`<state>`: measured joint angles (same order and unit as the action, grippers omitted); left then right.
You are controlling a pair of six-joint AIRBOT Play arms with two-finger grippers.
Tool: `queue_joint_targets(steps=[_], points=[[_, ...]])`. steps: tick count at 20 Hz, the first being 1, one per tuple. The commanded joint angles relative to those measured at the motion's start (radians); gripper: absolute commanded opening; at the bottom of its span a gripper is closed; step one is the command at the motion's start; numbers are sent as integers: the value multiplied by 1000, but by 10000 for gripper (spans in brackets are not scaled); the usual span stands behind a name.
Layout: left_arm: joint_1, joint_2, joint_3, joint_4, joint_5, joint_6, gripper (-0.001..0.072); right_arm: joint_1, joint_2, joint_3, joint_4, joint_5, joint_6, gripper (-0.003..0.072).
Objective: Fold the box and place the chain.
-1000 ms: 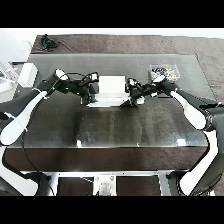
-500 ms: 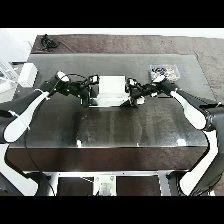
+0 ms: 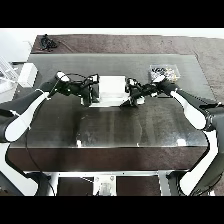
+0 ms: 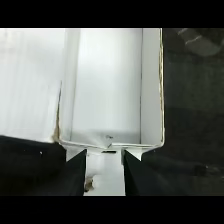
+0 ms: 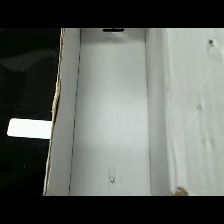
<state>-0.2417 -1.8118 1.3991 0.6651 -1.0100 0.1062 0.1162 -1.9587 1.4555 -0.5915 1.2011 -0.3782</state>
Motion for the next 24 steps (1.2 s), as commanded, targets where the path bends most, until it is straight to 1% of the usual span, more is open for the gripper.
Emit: queue_joint_targets(steps=[1,5,8,10,11,13,14,15,24], points=[[-1,-2,0,-79,3,53,274,1,0,0,0,0,0,587],[0,-26,0,-130,-23,106,274,1,0,0,0,0,0,586],[0,-48,0,-180,-20,143,276,1,0,0,0,0,0,586],[0,-56,0,-224,-20,187,404,1,0,0,0,0,0,586],[0,-57,0,-230,-18,193,427,1,0,0,0,0,0,586],[0,-57,0,-232,-19,214,430,1,0,0,0,0,0,586],[0,-57,0,-232,-19,217,518,1,0,0,0,0,0,586],[0,-57,0,-238,-16,215,699,1,0,0,0,0,0,586],[0,-57,0,-242,-11,208,694,1,0,0,0,0,0,586]])
